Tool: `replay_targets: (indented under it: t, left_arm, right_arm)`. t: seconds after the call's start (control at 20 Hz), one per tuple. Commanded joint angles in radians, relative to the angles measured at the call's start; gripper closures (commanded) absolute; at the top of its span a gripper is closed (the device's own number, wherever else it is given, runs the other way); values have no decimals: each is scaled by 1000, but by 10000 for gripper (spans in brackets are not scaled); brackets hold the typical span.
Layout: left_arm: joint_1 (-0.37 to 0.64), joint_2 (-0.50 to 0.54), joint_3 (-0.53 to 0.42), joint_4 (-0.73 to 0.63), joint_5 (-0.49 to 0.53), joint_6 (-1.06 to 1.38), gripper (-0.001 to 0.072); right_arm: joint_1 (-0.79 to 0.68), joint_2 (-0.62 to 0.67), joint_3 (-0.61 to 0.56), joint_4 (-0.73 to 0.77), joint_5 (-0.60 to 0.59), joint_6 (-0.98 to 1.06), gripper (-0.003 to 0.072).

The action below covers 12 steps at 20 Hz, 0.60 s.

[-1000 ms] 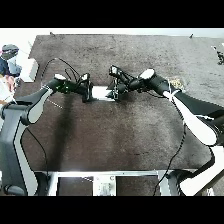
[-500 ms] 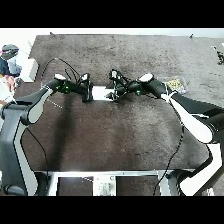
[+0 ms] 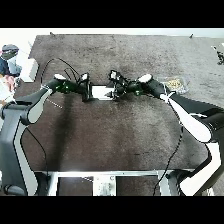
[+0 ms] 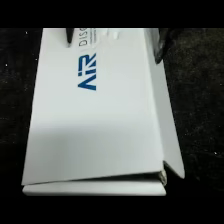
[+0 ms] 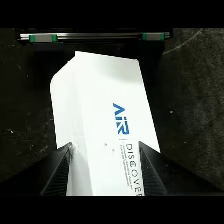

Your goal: Fold the box and place the chain.

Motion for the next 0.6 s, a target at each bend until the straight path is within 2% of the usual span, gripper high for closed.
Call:
replay_targets:
  t: [0.0, 0.15, 0.2, 0.25, 0.55]
  left_arm:
    - [0, 0, -1, 4, -5, 2, 481]
    - [0, 0, 0, 4, -5, 2, 481]
    - [0, 0, 0, 4, -5, 2, 481]
    - [0, 0, 0, 4, -5, 2, 481]
    - [0, 0, 0, 4, -5, 2, 481]
  right_arm:
    - [-1, 26, 2, 1, -16, -4, 224]
    - [-1, 56, 2, 1, -16, -4, 226]
    - [-1, 56, 2, 1, -16, -4, 278]
    - [-1, 56, 2, 1, -16, -3, 369]
    - [-1, 50, 1, 1, -55, 5, 371]
